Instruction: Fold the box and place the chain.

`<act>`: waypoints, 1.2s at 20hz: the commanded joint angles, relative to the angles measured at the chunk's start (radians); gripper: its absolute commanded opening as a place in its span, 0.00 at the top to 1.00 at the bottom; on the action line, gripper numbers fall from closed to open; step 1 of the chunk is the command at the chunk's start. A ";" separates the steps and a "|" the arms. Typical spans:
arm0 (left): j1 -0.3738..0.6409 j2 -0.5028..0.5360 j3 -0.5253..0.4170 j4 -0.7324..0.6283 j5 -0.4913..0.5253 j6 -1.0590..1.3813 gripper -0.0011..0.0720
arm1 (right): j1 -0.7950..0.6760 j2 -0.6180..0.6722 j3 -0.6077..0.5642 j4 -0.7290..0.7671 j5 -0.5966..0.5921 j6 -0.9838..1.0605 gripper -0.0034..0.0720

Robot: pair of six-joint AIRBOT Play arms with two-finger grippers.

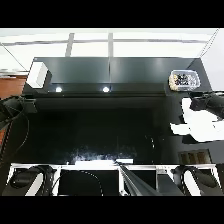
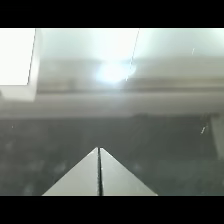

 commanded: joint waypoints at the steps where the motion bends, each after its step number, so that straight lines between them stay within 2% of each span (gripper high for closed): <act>1: -0.002 -0.052 0.000 -0.183 0.156 0.000 0.91 | 0.001 0.000 0.000 0.138 -0.004 0.011 0.94; 2: -0.011 -0.090 0.000 -0.262 0.186 0.002 0.56 | 0.001 0.000 0.000 0.142 -0.004 0.011 0.94; 3: -0.035 -0.136 0.000 -0.299 0.207 0.003 0.04 | 0.001 0.000 0.000 0.140 -0.016 0.011 0.81; 4: -0.070 -0.184 0.000 -0.310 0.217 0.004 0.02 | 0.001 -0.001 0.000 0.132 -0.028 0.016 0.23; 5: -0.109 -0.227 0.001 -0.307 0.220 0.014 0.02 | 0.001 -0.001 0.000 0.129 -0.048 0.035 0.00; 7: -0.184 -0.301 0.005 -0.298 0.225 0.095 0.02 | 0.000 -0.003 0.000 0.055 -0.096 0.140 0.00; 8: -0.207 -0.324 0.007 -0.298 0.225 0.103 0.02 | -0.004 -0.010 0.000 -0.060 -0.146 0.238 0.00; 10: -0.214 -0.347 0.019 -0.299 0.202 0.102 0.02 | -0.063 -0.069 0.024 -0.470 -0.249 0.566 0.00; 11: -0.208 -0.345 0.026 -0.299 0.185 0.103 0.02 | -0.122 -0.126 0.060 -0.681 -0.255 0.727 0.00; 12: -0.205 -0.343 0.031 -0.298 0.171 0.104 0.02 | -0.203 -0.202 0.109 -0.832 -0.254 0.831 0.00; 13: -0.204 -0.341 0.035 -0.288 0.161 0.105 0.02 | -0.299 -0.288 0.166 -0.893 -0.254 0.872 0.00; 14: -0.204 -0.338 0.035 -0.287 0.151 0.105 0.02 | -0.393 -0.371 0.224 -0.877 -0.239 0.875 0.00; 17: -0.202 -0.338 0.035 -0.280 0.122 0.105 0.02 | -0.656 -0.626 0.428 -0.724 -0.022 0.838 0.00; 19: -0.202 -0.338 0.035 -0.280 0.122 0.105 0.02 | -0.785 -0.757 0.520 -0.593 0.076 0.702 0.00; 22: -0.202 -0.338 0.035 -0.280 0.122 0.105 0.02 | -0.912 -0.931 0.631 -0.352 0.160 0.457 0.00; 24: -0.202 -0.338 0.035 -0.281 0.124 0.105 0.02 | -0.975 -1.058 0.721 -0.216 0.349 0.270 0.00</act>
